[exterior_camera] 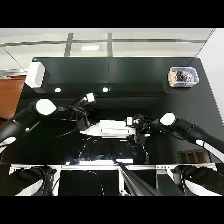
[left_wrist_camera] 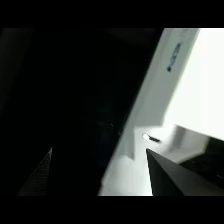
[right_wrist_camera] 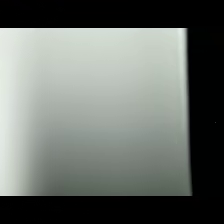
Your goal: Fold the box and place the chain.
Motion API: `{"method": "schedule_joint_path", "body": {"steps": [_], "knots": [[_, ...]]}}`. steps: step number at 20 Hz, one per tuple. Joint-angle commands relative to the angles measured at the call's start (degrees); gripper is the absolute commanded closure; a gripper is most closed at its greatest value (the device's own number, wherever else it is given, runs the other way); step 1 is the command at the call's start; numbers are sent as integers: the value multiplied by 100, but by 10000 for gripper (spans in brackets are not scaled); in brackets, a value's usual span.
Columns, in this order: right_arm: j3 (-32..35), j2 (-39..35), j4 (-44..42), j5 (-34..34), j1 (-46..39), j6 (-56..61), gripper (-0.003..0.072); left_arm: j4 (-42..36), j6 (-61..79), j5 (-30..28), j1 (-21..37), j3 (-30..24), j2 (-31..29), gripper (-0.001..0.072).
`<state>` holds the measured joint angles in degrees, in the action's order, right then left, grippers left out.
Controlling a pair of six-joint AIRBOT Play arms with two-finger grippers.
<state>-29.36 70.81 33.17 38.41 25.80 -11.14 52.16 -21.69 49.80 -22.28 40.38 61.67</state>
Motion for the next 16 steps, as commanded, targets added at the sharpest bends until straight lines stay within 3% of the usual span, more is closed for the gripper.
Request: {"method": "schedule_joint_path", "body": {"steps": [1,2,3,4,6,7,10,13,15,16], "knots": [[2,4,-2,-2,2,0,246,389,-1875,1609,262,-9,-297,53],[2,2,-2,-2,2,0,247,254,-2256,1978,219,-22,-236,255],[2,4,-2,-2,2,0,248,-44,-2356,2264,164,-28,-151,539],[2,2,0,-2,2,0,258,-463,-2341,2424,76,-44,-33,682],[2,2,9,15,2,-2,522,-1268,-2310,2234,-197,-61,236,684],[2,2,7,15,2,-2,567,-1578,-2162,1998,-328,-61,378,685],[2,2,7,15,2,-2,560,-2756,-1401,837,-461,-48,678,684],[0,2,4,11,2,-2,560,-4022,-649,-601,-221,4,754,685],[2,2,4,11,2,-2,560,-3915,-632,-1467,-125,46,872,685],[0,2,4,9,2,-2,560,-3576,-636,-1572,-120,63,988,685]]}}
